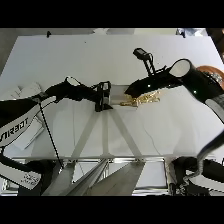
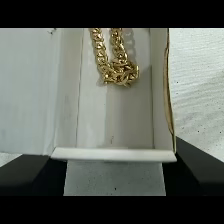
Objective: Fold the box and place the chain.
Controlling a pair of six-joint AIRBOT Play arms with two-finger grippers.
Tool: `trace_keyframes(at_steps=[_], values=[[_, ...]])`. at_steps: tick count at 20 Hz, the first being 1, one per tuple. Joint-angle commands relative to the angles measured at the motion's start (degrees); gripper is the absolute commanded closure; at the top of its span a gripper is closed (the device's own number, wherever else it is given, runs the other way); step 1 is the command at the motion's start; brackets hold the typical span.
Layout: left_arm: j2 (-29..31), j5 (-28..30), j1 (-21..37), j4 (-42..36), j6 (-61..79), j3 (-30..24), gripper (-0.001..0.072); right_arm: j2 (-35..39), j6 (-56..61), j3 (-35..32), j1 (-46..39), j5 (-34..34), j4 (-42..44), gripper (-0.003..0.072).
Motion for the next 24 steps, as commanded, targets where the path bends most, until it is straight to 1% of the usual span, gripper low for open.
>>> trace_keyframes(at_steps=[1,4,7,9,10,12,13,14,15,18,19,24], values=[[0.0,0.0,0.0,0.0,0.0,0.0,0.0692,-2.5,3.1,0.0,1.1,0.4,-9.6,0.0397],[0.0,0.0,0.0,0.0,0.0,0.0,0.0692,0.3,-2.5,0.0,-0.5,4.0,-11.1,0.0388],[0.0,0.0,0.0,0.0,0.0,0.0,0.0692,4.9,-9.0,0.0,-6.3,7.8,-12.1,0.0387],[0.0,0.0,0.0,0.0,0.0,0.0,0.0692,6.3,-17.2,0.0,-11.4,10.2,-13.6,0.0386],[0.0,0.0,0.0,0.0,0.0,0.0,0.0692,6.2,-22.7,0.0,-13.8,10.3,-14.5,0.0382],[0.0,0.0,0.0,0.0,0.0,0.0,0.0692,4.9,-35.5,0.0,-16.8,8.9,-14.4,0.0254],[0.0,0.0,0.0,0.0,0.0,0.0,0.0692,3.8,-42.6,0.0,-17.3,8.5,-14.2,0.0212],[0.0,0.0,0.0,0.0,0.0,0.0,0.0692,2.3,-48.9,0.0,-17.3,7.9,-14.2,0.0202],[0.0,0.0,0.0,0.0,0.0,0.0,0.0692,0.6,-52.4,0.0,-17.0,7.6,-14.0,0.0201],[0.0,0.0,0.0,0.0,0.0,0.0,0.0692,-4.9,-58.8,0.0,-15.1,5.8,-14.8,0.0196],[0.0,0.0,0.0,0.0,0.0,0.0,0.0692,-6.4,-60.4,0.0,-14.2,4.8,-15.6,0.0147],[0.0,0.0,0.0,0.0,0.0,0.0,0.0692,-12.3,-61.9,0.0,-10.2,1.0,-19.3,0.0132]])
